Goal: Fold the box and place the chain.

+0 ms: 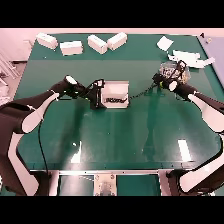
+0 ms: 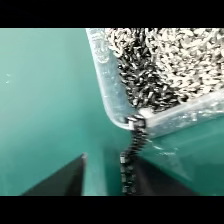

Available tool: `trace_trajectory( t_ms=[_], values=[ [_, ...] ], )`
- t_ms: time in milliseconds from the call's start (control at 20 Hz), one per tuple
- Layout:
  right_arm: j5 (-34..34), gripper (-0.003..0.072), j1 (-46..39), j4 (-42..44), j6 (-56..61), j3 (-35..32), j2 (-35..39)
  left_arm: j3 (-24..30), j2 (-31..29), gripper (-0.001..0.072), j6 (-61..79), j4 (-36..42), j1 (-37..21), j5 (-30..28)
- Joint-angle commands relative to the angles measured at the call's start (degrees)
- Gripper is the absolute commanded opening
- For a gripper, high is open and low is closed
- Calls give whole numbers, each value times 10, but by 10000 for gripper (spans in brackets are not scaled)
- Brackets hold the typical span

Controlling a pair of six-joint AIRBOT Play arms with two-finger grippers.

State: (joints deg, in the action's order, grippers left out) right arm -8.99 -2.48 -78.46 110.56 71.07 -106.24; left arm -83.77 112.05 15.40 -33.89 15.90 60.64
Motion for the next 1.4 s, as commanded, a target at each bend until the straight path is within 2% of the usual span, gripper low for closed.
trace_trajectory(
  t_ms=[0, 250, 350, 500, 550, 600, 850, 900, 950, 1000, 1100, 1150, 1200, 1250, 1350],
  values=[
    [-41, 499, -5, -2, -2, 2, 9, 0, 0, 469, 0, 0, 0, 0],
    [-112, 494, -13, -4, -30, 2, 32, 0, 0, 469, 0, 0, -1, 0],
    [-124, 370, -16, -10, -30, 2, 32, 0, 0, 469, 0, 0, 0, 0],
    [-129, 357, -16, -16, -30, 11, 32, 0, 0, 469, 0, 0, 0, 0],
    [-136, 305, -16, -23, -30, 14, 32, 0, 0, 469, 0, 0, 0, 0],
    [-146, 210, -17, -27, -31, 16, 32, 0, 0, 469, 0, 0, 0, 0],
    [-162, 205, -23, -31, -30, 18, 23, 0, 0, 469, 0, 0, 0, 0],
    [-167, 160, -23, -32, -31, 22, 21, 0, 0, 469, 0, 0, 0, 0],
    [-169, 67, -23, -31, -30, 24, 19, 0, 0, 469, 0, 0, 0, 0],
    [-169, 49, -23, -31, -30, 24, 19, 0, 0, 469, 0, 0, -1, 0],
    [-169, 82, -23, -31, -30, 24, 19, 0, 0, 469, 0, 0, 0, 0],
    [-169, 218, -21, -30, -30, 24, 19, 0, 0, 469, 0, 0, -1, 0],
    [-169, 301, -19, -25, -30, 24, 19, 0, 0, 469, 0, 0, -1, 0],
    [-169, 237, -15, -26, -30, 24, 19, 0, 0, 469, 0, 0, 0, 0],
    [-168, 233, -11, -26, -30, 24, 18, 0, 0, 469, 0, 0, 0, 0]
  ],
)
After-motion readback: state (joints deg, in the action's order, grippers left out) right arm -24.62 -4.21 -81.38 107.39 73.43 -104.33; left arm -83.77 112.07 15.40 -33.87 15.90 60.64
